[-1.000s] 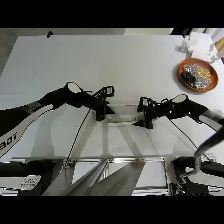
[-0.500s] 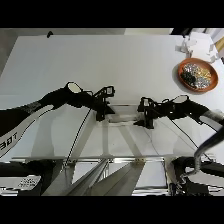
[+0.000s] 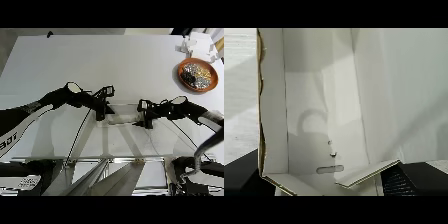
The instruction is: Fold the box and place the chain.
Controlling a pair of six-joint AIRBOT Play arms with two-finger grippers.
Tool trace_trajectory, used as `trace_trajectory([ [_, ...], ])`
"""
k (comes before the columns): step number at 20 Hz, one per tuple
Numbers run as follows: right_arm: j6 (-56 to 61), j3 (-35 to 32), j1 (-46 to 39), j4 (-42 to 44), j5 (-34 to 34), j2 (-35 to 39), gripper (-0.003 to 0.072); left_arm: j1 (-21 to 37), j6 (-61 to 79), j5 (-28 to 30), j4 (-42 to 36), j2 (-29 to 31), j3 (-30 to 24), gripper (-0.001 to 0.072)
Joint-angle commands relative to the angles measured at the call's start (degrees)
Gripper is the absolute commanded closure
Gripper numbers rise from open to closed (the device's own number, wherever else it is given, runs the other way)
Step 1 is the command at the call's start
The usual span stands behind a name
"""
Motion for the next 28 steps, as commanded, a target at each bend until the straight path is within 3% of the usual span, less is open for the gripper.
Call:
trace_trajectory([
  [1, 0.79, 0.0, -0.39, 0.68, 2.21, -0.02, 0.0029, 0.02, 0.02, 0.02, 0.0, 0.04, 0.02, 0.0698],
  [3, 1.62, 0.13, -1.25, 0.98, 3.89, -0.02, -0.0015, 0.02, 0.02, 0.02, 0.0, 0.04, 0.02, 0.0698],
  [12, 1.6, 1.29, -2.21, 4.15, 5.88, 0.09, -0.0019, 0.02, 0.04, 0.02, 0.0, 0.04, 0.02, 0.0698],
  [18, 1.4, 1.29, -2.21, 2.71, 4.7, -0.59, 0.0105, 0.02, 0.04, 0.02, 0.0, 0.04, 0.02, 0.0698],
  [21, 1.42, 1.29, -2.19, 1.07, 3.69, -1.25, 0.0107, 0.02, 0.02, 0.02, 0.0, 0.04, 0.02, 0.0698],
  [23, 1.4, 1.29, -2.19, 0.66, 3.32, -1.46, 0.0167, 0.02, 0.04, 0.02, 0.0, 0.04, 0.02, 0.0698],
  [26, 1.31, 1.29, -2.19, 0.66, 2.78, -1.53, 0.0176, 0.02, 0.04, 0.02, 0.0, 0.04, 0.02, 0.0698],
  [28, 0.92, 1.29, -2.19, 0.66, 2.58, -1.57, 0.0221, 0.02, 0.04, 0.02, 0.0, 0.04, 0.02, 0.0698],
])
